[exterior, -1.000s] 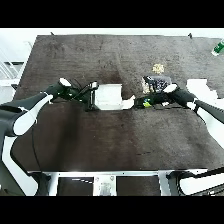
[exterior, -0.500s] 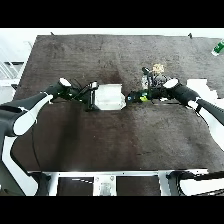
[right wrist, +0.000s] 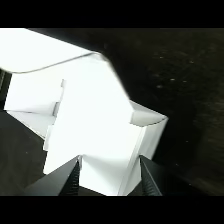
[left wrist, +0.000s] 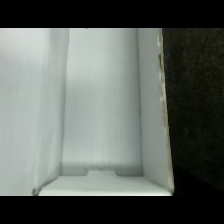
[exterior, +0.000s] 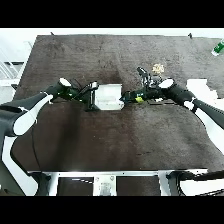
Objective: Fold the box and place the chain.
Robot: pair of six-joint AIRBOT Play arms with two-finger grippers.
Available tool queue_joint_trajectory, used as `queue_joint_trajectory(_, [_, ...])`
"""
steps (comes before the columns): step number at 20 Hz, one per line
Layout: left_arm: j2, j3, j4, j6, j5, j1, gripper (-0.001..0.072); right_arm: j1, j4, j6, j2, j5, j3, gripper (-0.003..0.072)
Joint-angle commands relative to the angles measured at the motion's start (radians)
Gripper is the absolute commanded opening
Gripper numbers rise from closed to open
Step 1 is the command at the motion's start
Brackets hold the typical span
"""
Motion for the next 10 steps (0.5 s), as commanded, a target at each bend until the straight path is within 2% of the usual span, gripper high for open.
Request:
queue_joint_trajectory(1, [0.000,0.000,0.000,0.000,0.000,0.000,0.0537,0.023,0.000,0.000,-0.002,-0.004,0.019,0.0438])
queue_joint_trajectory(3, [0.000,0.000,0.000,0.000,0.000,0.000,0.0538,0.039,-0.029,0.019,-0.002,-0.015,0.042,0.0438])
queue_joint_trajectory(7, [0.000,0.000,0.000,0.000,0.000,0.000,0.0537,0.063,-0.185,0.143,-0.008,-0.024,0.060,0.0438])
queue_joint_trajectory(10, [0.000,0.000,0.000,0.000,0.000,0.000,0.0537,0.078,-0.193,0.153,-0.021,-0.034,0.061,0.0437])
